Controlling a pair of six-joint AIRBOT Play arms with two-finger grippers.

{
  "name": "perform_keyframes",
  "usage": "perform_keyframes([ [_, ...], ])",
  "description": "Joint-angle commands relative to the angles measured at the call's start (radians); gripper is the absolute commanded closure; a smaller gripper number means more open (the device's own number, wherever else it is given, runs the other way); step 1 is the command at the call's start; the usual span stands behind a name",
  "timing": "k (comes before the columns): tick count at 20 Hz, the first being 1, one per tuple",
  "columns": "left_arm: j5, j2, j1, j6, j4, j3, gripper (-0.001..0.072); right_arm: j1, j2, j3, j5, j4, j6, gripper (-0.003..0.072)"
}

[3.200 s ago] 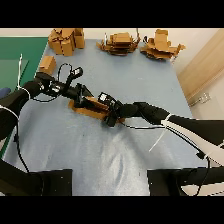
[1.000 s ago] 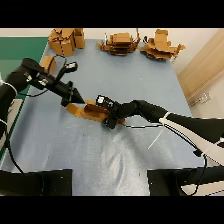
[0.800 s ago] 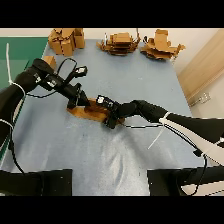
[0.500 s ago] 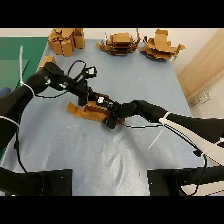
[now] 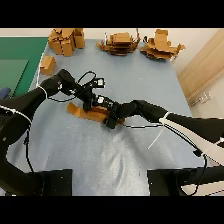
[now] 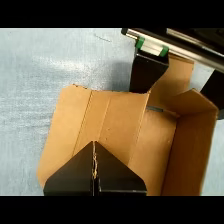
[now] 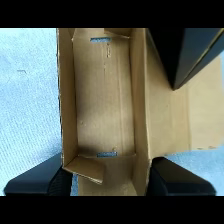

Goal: Fold the box.

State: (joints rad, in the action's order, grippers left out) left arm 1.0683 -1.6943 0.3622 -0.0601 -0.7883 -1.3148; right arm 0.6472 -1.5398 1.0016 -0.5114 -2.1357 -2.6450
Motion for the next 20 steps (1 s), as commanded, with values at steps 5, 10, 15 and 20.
perform_keyframes([
  [5,0.04,0.0,-0.011,0.054,-0.046,-0.082,0.0691,0.0,-0.001,0.001,0.0,0.0,0.0,0.0106],
  [10,0.233,0.114,-0.166,0.188,0.013,-0.156,0.0699,0.0,-0.001,0.001,0.0,0.0,0.0,0.0105],
  [15,0.282,0.256,-0.412,0.132,0.012,-0.058,0.07,0.0,-0.001,0.001,0.001,0.0,0.0,0.0105],
  [20,0.241,0.274,-0.359,-0.098,-0.158,0.105,0.0644,0.0,-0.001,0.001,0.001,0.0,0.0,0.0106],
])
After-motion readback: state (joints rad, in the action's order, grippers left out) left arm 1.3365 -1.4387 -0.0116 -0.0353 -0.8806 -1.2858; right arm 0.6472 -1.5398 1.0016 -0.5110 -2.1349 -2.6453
